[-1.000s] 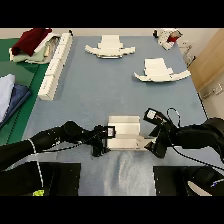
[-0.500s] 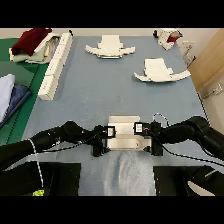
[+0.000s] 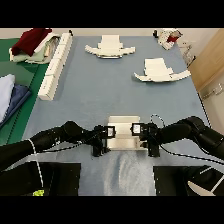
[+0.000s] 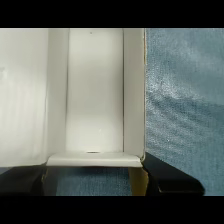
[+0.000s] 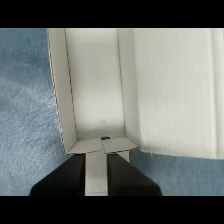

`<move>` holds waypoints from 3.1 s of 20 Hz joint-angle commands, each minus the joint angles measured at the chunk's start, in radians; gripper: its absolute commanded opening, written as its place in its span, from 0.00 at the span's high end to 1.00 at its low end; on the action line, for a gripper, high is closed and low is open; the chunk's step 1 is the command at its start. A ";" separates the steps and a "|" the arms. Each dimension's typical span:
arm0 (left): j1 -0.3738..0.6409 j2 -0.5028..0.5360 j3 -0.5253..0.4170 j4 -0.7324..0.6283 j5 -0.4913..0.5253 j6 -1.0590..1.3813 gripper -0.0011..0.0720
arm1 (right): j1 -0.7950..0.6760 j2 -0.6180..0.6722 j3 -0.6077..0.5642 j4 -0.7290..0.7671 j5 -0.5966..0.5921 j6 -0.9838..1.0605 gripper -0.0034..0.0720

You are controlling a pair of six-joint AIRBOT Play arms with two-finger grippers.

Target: Fold the box.

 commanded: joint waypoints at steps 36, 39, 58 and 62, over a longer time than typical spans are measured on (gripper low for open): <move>0.000 0.000 0.001 0.000 0.000 0.000 0.60 | -0.303 0.072 0.077 -0.576 -0.313 1.331 0.95; 0.000 0.000 0.001 0.000 0.000 0.000 0.60 | -0.586 0.007 0.059 -0.213 -0.296 1.172 0.95; 0.000 0.000 0.001 0.000 0.001 0.000 0.60 | -0.723 -0.125 -0.154 0.361 -0.300 0.842 0.95; 0.000 0.000 0.001 0.000 0.000 0.000 0.60 | -0.645 -0.113 -0.148 0.399 -0.293 0.843 0.95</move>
